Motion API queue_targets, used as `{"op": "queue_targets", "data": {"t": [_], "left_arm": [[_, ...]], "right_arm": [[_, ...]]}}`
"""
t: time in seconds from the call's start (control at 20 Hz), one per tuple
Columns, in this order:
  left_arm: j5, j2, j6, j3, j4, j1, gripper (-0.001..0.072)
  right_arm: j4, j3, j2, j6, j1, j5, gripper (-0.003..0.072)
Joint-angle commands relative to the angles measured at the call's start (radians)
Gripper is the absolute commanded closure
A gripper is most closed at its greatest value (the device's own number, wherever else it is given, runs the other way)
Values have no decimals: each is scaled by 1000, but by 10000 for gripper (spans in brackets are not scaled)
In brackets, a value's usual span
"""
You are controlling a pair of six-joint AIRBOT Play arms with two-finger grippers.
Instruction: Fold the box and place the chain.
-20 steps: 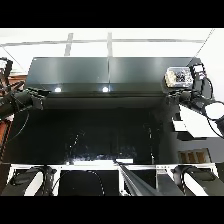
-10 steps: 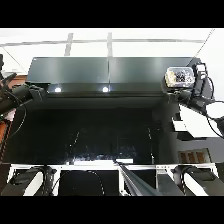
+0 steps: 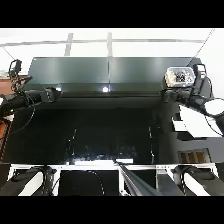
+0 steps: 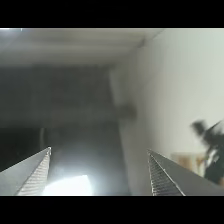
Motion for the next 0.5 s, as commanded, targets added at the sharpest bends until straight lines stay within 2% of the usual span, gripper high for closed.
{"op": "queue_targets", "data": {"t": [0.0,0.1,0.15,0.25,0.45], "left_arm": [[-137,-16,-187,47,202,0,-2],[-208,-17,-205,49,212,0,-2],[-203,-17,-204,40,212,0,-2],[-161,-17,-203,19,216,1,-2],[-122,-18,-207,11,195,1,-2]], "right_arm": [[-380,132,-71,340,-160,177,-28],[-558,249,-151,375,-308,264,-27],[-592,290,-186,409,-385,306,-27],[-563,356,-240,429,-538,379,-27],[-565,420,-325,359,-780,418,-27]]}}
